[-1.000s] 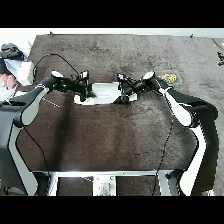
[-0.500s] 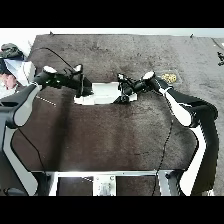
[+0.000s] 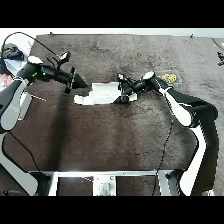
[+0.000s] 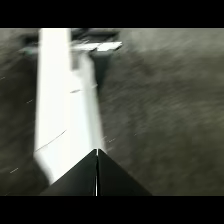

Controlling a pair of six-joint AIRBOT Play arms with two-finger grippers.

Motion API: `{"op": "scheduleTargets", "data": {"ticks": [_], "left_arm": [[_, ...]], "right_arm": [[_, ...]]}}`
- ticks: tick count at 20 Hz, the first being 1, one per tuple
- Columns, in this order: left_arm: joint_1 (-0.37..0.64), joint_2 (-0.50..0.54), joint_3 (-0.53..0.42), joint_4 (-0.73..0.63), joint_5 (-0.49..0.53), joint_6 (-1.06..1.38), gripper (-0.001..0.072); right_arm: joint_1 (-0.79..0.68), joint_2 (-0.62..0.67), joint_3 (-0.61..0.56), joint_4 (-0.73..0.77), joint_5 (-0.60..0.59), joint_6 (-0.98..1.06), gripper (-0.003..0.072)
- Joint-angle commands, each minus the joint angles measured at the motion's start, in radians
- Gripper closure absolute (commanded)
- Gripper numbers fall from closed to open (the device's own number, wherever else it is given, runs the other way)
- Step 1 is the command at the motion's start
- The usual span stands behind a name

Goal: Fold the box and place the chain.

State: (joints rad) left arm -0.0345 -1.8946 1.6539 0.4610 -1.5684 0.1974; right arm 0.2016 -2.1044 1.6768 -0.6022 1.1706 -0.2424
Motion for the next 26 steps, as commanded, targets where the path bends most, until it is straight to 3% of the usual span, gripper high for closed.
{"op": "scheduleTargets", "data": {"ticks": [1,6,9,14,26], "left_arm": [[-0.061,0.011,0.001,0.015,-0.008,-0.122,0.0703],[-0.130,0.005,-0.044,0.054,0.296,-0.287,0.0701],[-0.132,0.005,-0.100,0.028,0.405,-0.334,0.0701],[-0.132,0.000,-0.105,-0.047,0.573,-0.339,0.0699],[-0.134,-0.090,-0.116,-0.086,0.619,-0.344,0.0699]], "right_arm": [[0.000,-0.001,0.000,0.000,0.000,0.000,0.0213],[0.000,-0.001,0.000,0.000,0.000,0.000,0.0214],[0.000,-0.001,0.000,0.000,0.000,0.000,0.0214],[0.000,-0.001,0.000,0.000,0.000,0.000,0.0214],[0.000,-0.001,0.000,0.000,0.000,0.000,0.0214]]}}
